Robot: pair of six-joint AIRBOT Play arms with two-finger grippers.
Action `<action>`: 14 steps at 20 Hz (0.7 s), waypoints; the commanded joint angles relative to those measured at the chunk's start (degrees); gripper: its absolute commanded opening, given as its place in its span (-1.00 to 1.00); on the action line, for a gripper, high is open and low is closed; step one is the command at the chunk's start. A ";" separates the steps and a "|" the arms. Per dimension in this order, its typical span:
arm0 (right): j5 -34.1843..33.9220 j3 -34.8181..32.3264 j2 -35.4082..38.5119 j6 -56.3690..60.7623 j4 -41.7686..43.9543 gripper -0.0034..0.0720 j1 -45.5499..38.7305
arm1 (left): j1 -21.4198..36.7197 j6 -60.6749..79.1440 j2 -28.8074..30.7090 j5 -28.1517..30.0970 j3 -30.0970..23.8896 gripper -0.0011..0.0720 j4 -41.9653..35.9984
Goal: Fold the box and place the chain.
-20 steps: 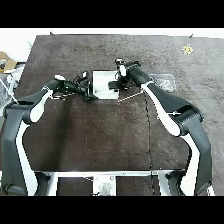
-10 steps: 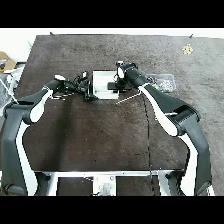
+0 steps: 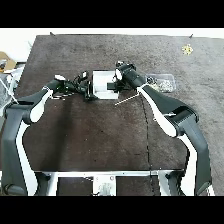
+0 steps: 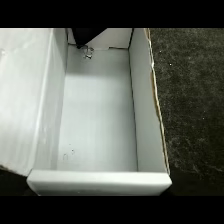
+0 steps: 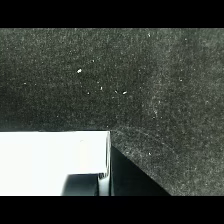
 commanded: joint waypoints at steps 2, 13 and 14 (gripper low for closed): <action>-0.07 0.02 -0.04 0.57 -0.26 -0.91 0.04 | 0.07 0.02 -0.02 0.00 0.00 -0.03 0.02; -0.92 0.13 1.77 -2.80 2.16 0.22 0.02 | 0.07 0.02 -0.02 0.00 0.00 -0.03 0.02; -0.87 0.13 1.99 -2.95 2.14 0.22 0.00 | 0.07 0.02 -0.02 0.00 0.00 -0.03 0.02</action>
